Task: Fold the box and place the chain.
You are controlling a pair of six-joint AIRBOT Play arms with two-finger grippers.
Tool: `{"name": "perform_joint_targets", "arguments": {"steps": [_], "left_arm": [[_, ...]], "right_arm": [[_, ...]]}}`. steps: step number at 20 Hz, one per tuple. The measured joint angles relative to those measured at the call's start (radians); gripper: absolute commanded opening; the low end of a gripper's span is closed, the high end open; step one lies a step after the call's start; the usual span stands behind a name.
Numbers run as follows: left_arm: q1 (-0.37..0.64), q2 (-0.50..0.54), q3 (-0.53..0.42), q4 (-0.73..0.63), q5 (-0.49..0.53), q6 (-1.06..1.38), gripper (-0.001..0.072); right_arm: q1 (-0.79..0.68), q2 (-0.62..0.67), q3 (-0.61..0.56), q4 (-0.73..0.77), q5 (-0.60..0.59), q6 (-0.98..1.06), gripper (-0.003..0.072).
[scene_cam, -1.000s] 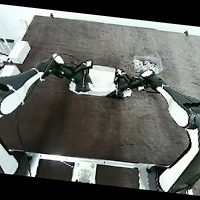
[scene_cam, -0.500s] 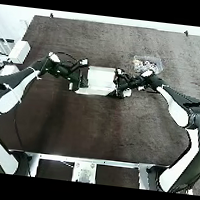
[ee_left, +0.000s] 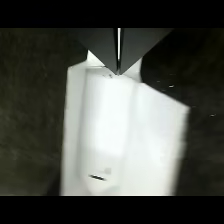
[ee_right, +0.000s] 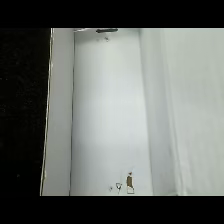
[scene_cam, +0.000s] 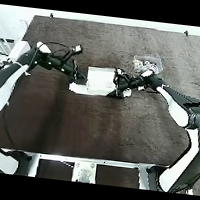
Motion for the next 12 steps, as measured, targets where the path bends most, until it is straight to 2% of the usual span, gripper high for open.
{"name": "perform_joint_targets", "arguments": {"steps": [4,8,12], "left_arm": [[0.001,0.150,-0.080,0.062,0.135,-0.267,0.0013],[0.001,0.306,-0.185,0.162,0.218,-0.572,0.0016],[0.011,0.373,-0.241,0.257,0.201,-0.840,0.0016]], "right_arm": [[0.000,0.000,0.000,-0.001,0.000,0.000,0.0592],[0.000,0.000,0.000,-0.001,0.000,0.000,0.0592],[0.000,0.000,0.000,-0.001,0.000,0.000,0.0592]]}}
